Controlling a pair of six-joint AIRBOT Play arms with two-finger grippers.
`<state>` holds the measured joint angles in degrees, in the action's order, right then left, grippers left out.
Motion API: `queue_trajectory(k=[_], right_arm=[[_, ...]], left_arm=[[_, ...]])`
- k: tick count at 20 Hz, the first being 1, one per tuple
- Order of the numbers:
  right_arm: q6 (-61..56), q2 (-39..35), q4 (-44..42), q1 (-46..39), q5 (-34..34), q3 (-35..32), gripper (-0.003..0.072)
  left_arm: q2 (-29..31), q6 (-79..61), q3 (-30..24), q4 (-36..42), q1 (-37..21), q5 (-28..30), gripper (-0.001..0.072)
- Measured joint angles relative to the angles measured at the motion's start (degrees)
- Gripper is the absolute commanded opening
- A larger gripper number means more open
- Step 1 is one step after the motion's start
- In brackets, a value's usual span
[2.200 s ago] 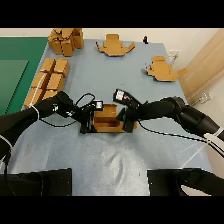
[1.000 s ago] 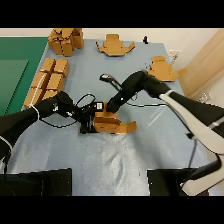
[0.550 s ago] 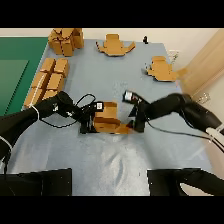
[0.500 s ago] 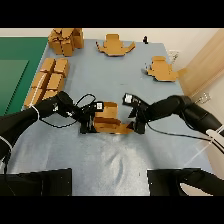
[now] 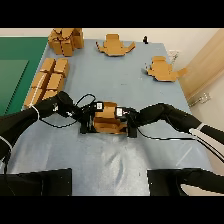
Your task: Fold the box.
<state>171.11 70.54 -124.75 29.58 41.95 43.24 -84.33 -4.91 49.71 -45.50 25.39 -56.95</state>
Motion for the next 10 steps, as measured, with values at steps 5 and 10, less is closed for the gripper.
queue_trajectory(k=[5,10], right_arm=[[0.90,1.57,-1.73,1.81,-3.82,0.87,0.0087],[1.27,2.32,-4.61,2.21,-5.01,1.03,0.0087]], left_arm=[[0.00,0.00,0.00,-0.02,0.00,-0.02,0.0019],[0.00,0.02,0.00,0.00,0.00,-0.02,0.0019]])
